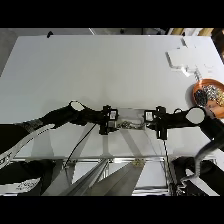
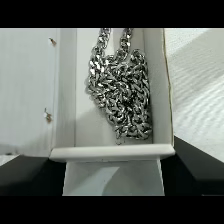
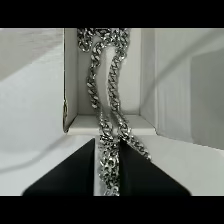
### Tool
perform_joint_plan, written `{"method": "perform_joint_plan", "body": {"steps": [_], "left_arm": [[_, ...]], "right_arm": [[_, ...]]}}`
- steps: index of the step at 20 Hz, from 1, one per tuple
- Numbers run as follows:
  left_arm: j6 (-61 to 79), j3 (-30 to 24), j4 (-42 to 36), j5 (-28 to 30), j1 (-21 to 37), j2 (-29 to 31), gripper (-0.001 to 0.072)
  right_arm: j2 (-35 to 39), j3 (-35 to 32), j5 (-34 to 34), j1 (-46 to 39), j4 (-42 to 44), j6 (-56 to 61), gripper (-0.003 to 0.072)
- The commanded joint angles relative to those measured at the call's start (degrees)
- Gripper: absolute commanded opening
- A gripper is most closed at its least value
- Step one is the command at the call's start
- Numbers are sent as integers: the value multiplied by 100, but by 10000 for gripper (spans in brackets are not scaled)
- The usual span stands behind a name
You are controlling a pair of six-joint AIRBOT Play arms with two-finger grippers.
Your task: Fold the box and place the chain.
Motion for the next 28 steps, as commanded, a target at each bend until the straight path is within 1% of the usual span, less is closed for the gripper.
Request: {"method": "perform_joint_plan", "body": {"steps": [1, 3, 6, 10, 12, 13, 14, 17, 21, 23, 26, 28], "left_arm": [[0, -2, -7, 0, 2, 2, 270], [0, -2, -7, 0, 2, 2, 270], [0, -2, -7, 0, 2, 2, 270], [0, -2, -7, 2, 2, 2, 270], [0, -2, -7, 0, 2, 4, 270], [0, -2, -7, 0, 2, 4, 270], [0, -2, -7, 2, 2, 4, 270], [0, -2, -7, 0, 2, 4, 270], [0, -2, -7, 2, 2, 4, 270], [0, -2, -7, 2, 2, 2, 270], [0, -2, -7, 2, 2, 4, 270], [0, -2, -7, 0, 2, 4, 270]], "right_arm": [[-52, -4, 4, 2, 72, 50, 17], [-52, -2, 11, 2, 74, 125, 17], [-50, -4, 15, 2, -9, 531, 17], [-50, -4, 212, 2, -450, 627, 17], [-50, -11, 188, 2, -501, 621, 21], [-52, -24, 140, 2, -501, 619, 88], [-52, -44, 0, 2, -498, 619, 186], [-52, -179, -308, 2, -431, 616, 192], [-52, -221, -527, 2, 44, 455, 192], [-52, -234, -433, 2, 173, 424, 191], [-52, -236, 26, 2, 164, 107, 180], [-52, -236, 17, 2, 173, 37, 180]]}}
